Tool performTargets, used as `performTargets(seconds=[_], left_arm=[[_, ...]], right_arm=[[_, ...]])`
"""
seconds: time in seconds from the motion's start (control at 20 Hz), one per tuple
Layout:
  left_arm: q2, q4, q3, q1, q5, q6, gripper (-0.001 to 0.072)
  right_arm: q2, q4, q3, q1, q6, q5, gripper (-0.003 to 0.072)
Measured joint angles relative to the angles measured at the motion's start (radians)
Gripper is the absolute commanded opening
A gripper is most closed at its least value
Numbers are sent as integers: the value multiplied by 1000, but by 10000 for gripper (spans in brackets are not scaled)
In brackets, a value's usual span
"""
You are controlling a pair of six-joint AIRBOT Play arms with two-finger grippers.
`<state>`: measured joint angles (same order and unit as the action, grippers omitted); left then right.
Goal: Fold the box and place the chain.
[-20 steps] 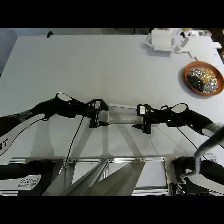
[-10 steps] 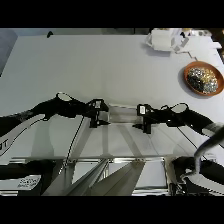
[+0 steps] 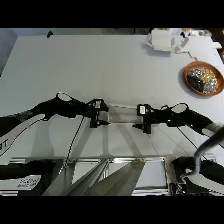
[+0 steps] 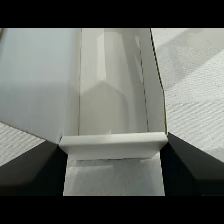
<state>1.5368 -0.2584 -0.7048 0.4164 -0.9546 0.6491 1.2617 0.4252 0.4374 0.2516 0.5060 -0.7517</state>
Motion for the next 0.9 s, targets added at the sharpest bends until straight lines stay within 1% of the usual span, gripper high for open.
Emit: performTargets(seconds=[0.5, 0.55, 0.6, 0.65, 0.9], left_arm=[[0, 0, 0, 0, 0, 0, 18], [0, 0, 0, 0, 0, 0, 18], [0, 0, 0, 0, 0, 0, 18], [0, 0, 0, 0, 0, -1, 18], [0, 3, 0, 1, 5, -2, 18]], right_arm=[[0, 0, 0, 0, 0, 2, 405], [0, 0, 0, 0, 0, 2, 422], [0, 0, 0, 0, 0, 2, 531], [0, 0, 0, 0, 0, 2, 695], [-8, 12, 0, 0, -44, -2, 685]])
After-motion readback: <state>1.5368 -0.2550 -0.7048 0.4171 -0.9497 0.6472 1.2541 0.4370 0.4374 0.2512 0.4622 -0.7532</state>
